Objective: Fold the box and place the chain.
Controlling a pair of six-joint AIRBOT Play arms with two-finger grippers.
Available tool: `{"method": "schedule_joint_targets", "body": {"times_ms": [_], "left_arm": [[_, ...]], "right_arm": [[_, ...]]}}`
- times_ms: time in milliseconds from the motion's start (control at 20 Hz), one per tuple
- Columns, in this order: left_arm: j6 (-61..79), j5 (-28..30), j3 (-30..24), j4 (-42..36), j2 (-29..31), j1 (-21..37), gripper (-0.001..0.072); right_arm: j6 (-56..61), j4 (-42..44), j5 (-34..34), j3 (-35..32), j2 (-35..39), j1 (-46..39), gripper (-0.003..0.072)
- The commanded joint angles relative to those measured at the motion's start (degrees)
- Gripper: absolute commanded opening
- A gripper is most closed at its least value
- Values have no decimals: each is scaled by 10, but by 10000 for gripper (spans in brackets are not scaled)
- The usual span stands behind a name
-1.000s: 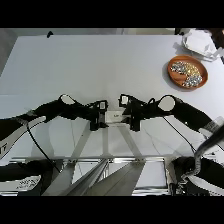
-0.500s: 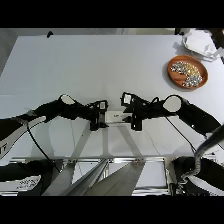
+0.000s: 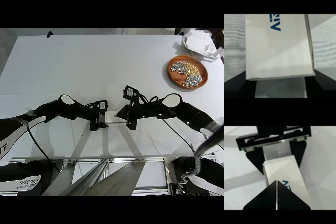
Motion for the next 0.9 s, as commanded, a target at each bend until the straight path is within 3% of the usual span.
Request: {"method": "schedule_joint_targets", "body": {"times_ms": [0,200,500,700,850], "left_arm": [[0,0,0,0,0,0,336],[0,0,0,0,0,0,336],[0,0,0,0,0,0,336],[0,0,0,0,0,0,336],[0,0,0,0,0,0,336]], "right_arm": [[-45,55,50,-4,-35,-20,8],[-60,51,82,-7,-48,-24,8],[-80,63,31,-40,-49,-24,8],[-124,133,33,-40,-49,-24,8],[-128,127,34,-40,-50,-24,8]]}}
